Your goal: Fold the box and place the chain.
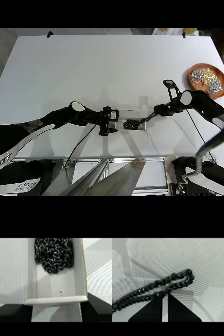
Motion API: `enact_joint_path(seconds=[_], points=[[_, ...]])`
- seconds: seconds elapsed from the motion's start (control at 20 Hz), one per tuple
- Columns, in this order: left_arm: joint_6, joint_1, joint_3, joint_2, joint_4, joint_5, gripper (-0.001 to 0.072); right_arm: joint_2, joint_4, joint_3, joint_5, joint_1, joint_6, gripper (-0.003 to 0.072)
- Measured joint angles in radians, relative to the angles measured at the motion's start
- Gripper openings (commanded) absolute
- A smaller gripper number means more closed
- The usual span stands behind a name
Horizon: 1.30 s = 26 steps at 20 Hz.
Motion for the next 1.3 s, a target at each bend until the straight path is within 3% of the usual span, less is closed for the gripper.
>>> enact_joint_path(seconds=[0.25, 0.75, 0.95, 1.3], points=[[0.000, 0.000, 0.000, 0.000, 0.000, 0.000, 0.0018, 0.063, -0.004, -0.002, 0.045, 0.000, 0.001, 0.0019], [0.000, 0.000, 0.000, 0.000, 0.000, 0.000, 0.0018, 0.566, 0.053, -0.002, 0.218, 0.098, -0.026, 0.0019], [0.000, 0.000, 0.000, 0.000, 0.000, 0.000, 0.0018, 0.694, 0.231, -0.002, 0.264, 0.124, -0.082, 0.0019], [0.000, 0.000, 0.000, 0.000, 0.000, 0.000, 0.0018, 0.745, 0.628, -0.002, 0.212, 0.132, -0.255, 0.0019]])
